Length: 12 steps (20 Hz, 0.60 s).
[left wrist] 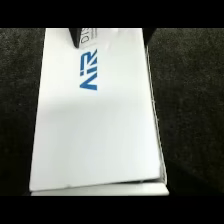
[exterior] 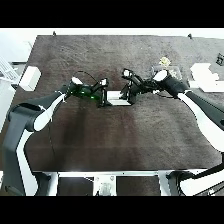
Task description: Fold the box and place the chain.
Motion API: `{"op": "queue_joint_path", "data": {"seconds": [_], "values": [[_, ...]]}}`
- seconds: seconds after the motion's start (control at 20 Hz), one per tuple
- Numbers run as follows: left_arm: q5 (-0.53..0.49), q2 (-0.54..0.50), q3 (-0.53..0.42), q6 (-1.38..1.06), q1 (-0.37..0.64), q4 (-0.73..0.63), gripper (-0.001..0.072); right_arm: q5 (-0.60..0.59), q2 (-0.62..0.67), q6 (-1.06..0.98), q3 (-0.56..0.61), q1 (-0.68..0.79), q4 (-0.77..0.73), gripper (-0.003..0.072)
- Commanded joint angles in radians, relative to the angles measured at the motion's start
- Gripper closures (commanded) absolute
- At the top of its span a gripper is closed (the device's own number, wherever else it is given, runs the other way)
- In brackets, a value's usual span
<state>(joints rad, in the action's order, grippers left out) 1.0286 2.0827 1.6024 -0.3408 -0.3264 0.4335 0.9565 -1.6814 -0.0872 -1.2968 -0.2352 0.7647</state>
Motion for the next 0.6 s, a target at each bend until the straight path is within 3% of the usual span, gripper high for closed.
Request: {"op": "queue_joint_path", "data": {"seconds": [0.0, 0.1, 0.55], "values": [[0.003, 0.0, 0.0, 0.0, -0.001, 0.0, 0.0184, 0.019, 0.007, 0.019, 0.039, -0.003, -0.029, 0.037], [0.003, 0.0, 0.0, 0.0, -0.001, 0.0, 0.0184, 0.018, 0.007, 0.023, 0.039, 0.005, -0.058, 0.0287], [0.003, 0.0, 0.0, 0.0, -0.001, 0.0, 0.0184, 0.081, 0.035, 0.122, 0.033, 0.068, -0.212, 0.0254]]}}
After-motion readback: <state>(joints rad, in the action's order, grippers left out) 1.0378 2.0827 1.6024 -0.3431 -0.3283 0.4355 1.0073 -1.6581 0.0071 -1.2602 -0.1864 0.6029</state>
